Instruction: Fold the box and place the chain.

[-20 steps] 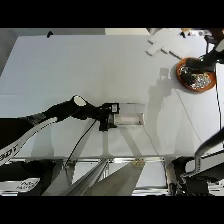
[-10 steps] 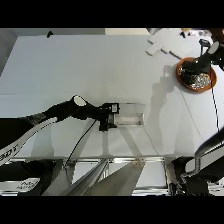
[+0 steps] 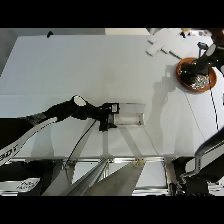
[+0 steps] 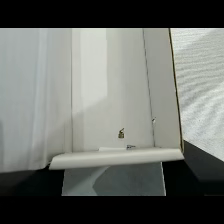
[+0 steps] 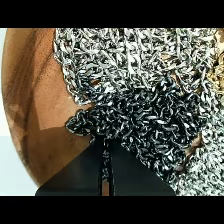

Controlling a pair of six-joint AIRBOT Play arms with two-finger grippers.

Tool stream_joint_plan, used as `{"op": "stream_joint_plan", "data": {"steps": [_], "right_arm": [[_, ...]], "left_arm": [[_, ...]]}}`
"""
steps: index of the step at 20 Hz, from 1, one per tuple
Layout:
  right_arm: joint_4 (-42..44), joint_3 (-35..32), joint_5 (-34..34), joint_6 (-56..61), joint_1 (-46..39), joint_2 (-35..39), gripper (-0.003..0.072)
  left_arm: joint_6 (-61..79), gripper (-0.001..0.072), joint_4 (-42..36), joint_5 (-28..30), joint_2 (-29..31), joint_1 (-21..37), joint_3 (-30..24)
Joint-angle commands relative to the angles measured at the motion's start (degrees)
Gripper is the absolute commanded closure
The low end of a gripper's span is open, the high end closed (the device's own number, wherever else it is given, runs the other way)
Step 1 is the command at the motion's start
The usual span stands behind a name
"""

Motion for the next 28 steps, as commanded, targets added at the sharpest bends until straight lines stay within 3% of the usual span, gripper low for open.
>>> {"op": "stream_joint_plan", "data": {"steps": [1, 8, 12, 16, 28], "right_arm": [[-0.07, 0.07, 1.22, -3.17, 0.04, 3.26, 0.067], [4.02, -0.09, 13.35, -9.88, 0.04, 21.88, 0.067], [11.23, -1.36, 15.72, -10.58, 0.11, 32.87, 0.067], [12.02, -5.31, 17.64, -11.8, 4.24, 43.32, 0.067], [12.68, -7.58, 27.67, -11.13, 22.38, 57.31, 0.067]], "left_arm": [[0.04, 0.0374, 0.0, 0.02, 0.02, 0.0, -0.02], [0.02, 0.0374, 0.0, 0.02, 0.02, 0.0, -0.02], [0.02, 0.0374, 0.0, 0.02, 0.02, 0.0, -0.02], [0.04, 0.0374, 0.0, 0.0, 0.02, 0.0, -0.02], [0.02, 0.0374, 0.0, 0.0, 0.02, 0.0, -0.02]]}}
